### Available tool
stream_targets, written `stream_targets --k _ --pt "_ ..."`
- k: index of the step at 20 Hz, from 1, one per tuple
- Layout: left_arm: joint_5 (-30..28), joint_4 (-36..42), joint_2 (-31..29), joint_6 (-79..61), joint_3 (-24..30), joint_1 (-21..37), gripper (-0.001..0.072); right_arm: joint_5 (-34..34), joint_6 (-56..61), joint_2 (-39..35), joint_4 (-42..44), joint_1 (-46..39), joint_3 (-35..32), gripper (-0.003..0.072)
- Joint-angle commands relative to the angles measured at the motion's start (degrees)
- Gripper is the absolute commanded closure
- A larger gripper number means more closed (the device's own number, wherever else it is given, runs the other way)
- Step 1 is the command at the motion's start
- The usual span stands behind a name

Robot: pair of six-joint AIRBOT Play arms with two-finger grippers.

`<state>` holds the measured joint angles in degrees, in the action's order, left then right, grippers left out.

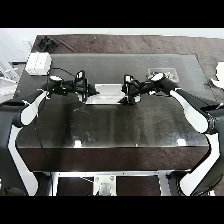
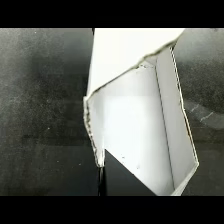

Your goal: Fold the box and place the chain.

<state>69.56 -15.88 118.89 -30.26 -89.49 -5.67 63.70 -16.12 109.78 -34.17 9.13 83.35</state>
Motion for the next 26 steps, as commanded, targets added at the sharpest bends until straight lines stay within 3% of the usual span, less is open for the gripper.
stream_targets --k 1,26 --pt "-0.04 0.00 0.04 -0.02 0.02 -0.02 0.0689 0.48 -1.73 0.66 1.81 0.04 0.44 0.0089" --pt "-0.09 0.00 0.04 -0.02 0.02 -0.04 0.0689 1.70 -2.62 3.13 2.62 0.09 0.57 0.0109"
